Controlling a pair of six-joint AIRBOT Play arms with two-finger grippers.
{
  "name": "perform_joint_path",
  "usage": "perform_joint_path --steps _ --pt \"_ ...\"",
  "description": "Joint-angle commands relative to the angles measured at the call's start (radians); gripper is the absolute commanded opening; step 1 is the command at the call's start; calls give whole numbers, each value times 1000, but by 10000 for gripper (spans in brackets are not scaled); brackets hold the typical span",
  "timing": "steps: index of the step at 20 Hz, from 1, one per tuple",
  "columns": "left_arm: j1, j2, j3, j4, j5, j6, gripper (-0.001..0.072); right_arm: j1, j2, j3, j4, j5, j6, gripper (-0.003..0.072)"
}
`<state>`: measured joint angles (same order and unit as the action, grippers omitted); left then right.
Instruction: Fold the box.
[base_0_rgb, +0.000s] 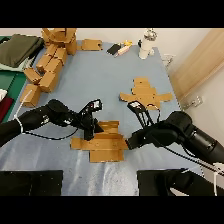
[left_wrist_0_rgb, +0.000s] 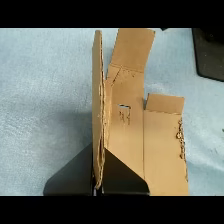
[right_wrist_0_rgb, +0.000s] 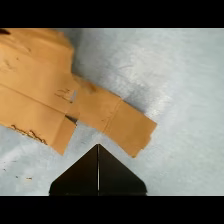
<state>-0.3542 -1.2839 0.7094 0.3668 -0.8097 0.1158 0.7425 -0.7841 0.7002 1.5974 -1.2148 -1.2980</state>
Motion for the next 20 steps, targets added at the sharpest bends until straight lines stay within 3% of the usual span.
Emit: perform_joint_path --steps 1,3,7,8,9,10,11,15,20 --pt "0 0 0 0 5 0 12 111 9 -27 -40 30 19 1" --pt "0 0 0 0 5 0 12 212 9 -69 -76 97 18 0" --pt "0 0 0 0 5 0 12 562 11 -198 -235 267 112 4" --pt "-1 0 0 0 5 0 12 628 3 -224 -264 301 112 51" --pt "0 0 0 0 6 0 12 669 -11 -247 -296 341 114 315" --pt "0 0 0 0 6 0 12 679 -32 -259 -323 366 114 489" --pt "-1 0 0 0 6 0 12 678 -59 -261 -354 370 114 543" --pt "-1 0 0 0 6 0 12 678 -148 -261 -505 370 116 543" --pt "-1 0 0 0 6 0 12 678 -158 -261 -633 369 147 542"
